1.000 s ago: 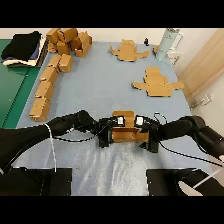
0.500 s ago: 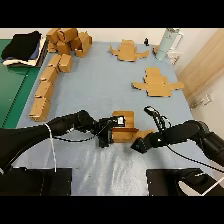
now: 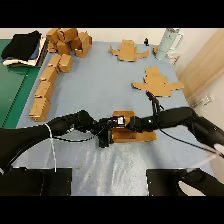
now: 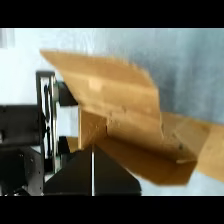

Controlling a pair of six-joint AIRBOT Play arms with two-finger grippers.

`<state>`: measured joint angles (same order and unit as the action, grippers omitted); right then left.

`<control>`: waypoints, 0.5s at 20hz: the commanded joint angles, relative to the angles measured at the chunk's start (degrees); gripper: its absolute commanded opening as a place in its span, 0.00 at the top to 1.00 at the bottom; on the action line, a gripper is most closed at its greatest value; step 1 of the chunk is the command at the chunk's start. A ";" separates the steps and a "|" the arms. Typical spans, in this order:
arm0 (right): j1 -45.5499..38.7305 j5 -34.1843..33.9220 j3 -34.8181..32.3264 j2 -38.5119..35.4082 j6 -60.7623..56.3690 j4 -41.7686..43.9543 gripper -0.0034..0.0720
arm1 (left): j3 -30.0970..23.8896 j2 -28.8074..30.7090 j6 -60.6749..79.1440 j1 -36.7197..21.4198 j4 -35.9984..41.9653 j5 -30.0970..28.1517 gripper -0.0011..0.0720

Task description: Fold the box.

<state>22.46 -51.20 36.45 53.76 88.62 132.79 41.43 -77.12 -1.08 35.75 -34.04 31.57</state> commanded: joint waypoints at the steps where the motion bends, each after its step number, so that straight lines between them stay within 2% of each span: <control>1: 0.04 0.76 5.84 9.94 3.89 -1.22 0.95 | 0.04 -0.02 0.00 0.00 0.00 -0.02 0.27; 6: 0.07 0.66 6.54 19.50 8.52 -4.00 0.95 | 0.04 -0.02 0.00 -0.02 0.00 0.00 0.27; 10: 0.07 0.83 6.58 20.06 11.76 -3.98 0.95 | 0.04 -0.02 0.00 -0.02 0.00 -0.02 0.27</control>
<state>22.46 -50.00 42.74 72.29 97.36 129.32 41.43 -77.12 -0.93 35.75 -34.06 31.70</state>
